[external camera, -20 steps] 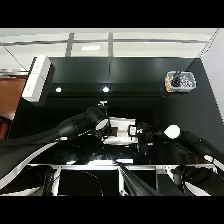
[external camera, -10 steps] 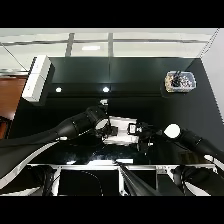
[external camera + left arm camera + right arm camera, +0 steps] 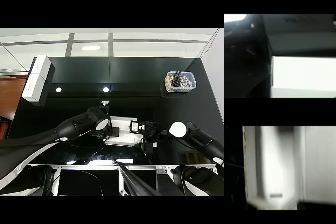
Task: Fold the box and place the chain.
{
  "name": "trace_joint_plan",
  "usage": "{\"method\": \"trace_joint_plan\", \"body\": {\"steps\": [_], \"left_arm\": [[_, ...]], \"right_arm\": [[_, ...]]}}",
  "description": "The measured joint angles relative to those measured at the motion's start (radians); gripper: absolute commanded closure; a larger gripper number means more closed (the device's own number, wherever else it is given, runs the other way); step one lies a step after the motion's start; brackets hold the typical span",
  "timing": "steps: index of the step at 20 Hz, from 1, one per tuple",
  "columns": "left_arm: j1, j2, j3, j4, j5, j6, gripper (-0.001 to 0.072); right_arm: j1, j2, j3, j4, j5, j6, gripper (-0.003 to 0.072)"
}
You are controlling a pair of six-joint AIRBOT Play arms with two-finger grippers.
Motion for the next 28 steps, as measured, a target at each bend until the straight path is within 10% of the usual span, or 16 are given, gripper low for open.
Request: {"method": "trace_joint_plan", "body": {"steps": [18,24,28], "left_arm": [[0.0,0.0,0.0,0.04,-0.021,-0.006,0.0683],[0.0,0.0,0.0,0.04,-0.021,-0.005,0.0683],[0.0,0.0,0.0,0.04,-0.021,-0.005,0.0683]], "right_arm": [[-0.019,-0.039,-0.012,0.076,-0.039,-0.197,0.0193],[0.0,-0.044,-0.02,0.093,-0.057,-0.138,0.0455],[0.005,-0.045,-0.021,0.1,-0.062,-0.084,0.0455]]}}
